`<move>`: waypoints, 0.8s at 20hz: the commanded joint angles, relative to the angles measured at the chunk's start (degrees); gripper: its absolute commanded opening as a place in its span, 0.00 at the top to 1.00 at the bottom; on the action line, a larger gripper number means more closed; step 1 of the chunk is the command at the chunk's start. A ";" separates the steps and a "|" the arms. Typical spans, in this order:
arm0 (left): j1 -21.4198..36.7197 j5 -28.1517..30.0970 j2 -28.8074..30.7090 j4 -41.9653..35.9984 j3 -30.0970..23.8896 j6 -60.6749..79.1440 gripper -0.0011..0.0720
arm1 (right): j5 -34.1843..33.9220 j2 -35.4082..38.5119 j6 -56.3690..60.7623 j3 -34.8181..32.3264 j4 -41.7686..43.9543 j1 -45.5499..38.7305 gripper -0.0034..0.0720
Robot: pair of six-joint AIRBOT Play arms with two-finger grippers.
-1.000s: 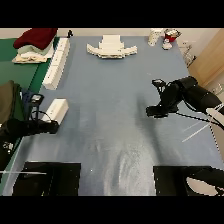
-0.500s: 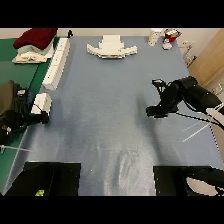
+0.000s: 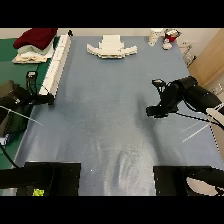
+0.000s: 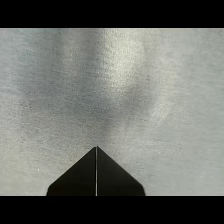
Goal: Fold the box.
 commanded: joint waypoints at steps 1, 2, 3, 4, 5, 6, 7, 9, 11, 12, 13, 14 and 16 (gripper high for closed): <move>-0.66 0.26 -6.05 -0.20 5.73 1.25 0.38 | 0.00 -0.04 0.00 0.07 0.02 -0.04 0.95; -0.66 0.20 -6.84 -0.22 6.34 1.88 0.38 | 0.00 -0.04 0.00 0.07 0.02 -0.04 0.95; -0.66 0.22 -7.13 -0.20 6.47 1.88 0.38 | 0.00 -0.04 0.00 0.07 0.02 -0.04 0.95; -0.63 0.07 -7.26 -0.17 6.47 1.88 0.38 | 0.02 -0.04 0.00 0.07 0.02 -0.04 0.95; -0.63 -0.22 -7.26 -0.15 6.47 1.88 0.38 | 0.02 -0.04 0.00 0.07 0.02 -0.04 0.95; -0.61 -0.11 -7.26 -0.15 6.47 1.88 0.38 | 0.02 -0.04 0.00 0.07 0.02 -0.04 0.95; -0.61 -0.09 -7.26 -0.15 6.47 1.86 0.38 | 0.00 -0.04 0.00 0.07 0.02 -0.04 0.95; -0.63 -0.09 -7.26 -0.17 6.47 1.86 0.38 | 0.02 -0.04 0.00 0.07 0.02 -0.04 0.95; -0.63 -0.11 -7.26 -0.17 6.47 1.86 0.38 | 0.02 -0.04 0.00 0.07 0.02 -0.04 0.95; -0.63 -0.11 -7.26 -0.17 6.47 1.86 0.38 | 0.00 -0.04 0.00 0.07 0.04 -0.04 0.95; -0.66 -0.33 -7.26 -0.26 6.47 1.77 0.38 | 0.00 -0.04 0.00 0.07 0.02 -0.04 0.95; -0.66 -0.66 -7.26 -0.63 6.47 1.75 0.38 | 0.00 -0.04 0.00 0.07 0.02 -0.04 0.95; -0.63 -1.33 -7.26 -0.61 6.47 1.77 0.02 | 0.00 -0.04 0.00 0.07 0.04 -0.04 0.95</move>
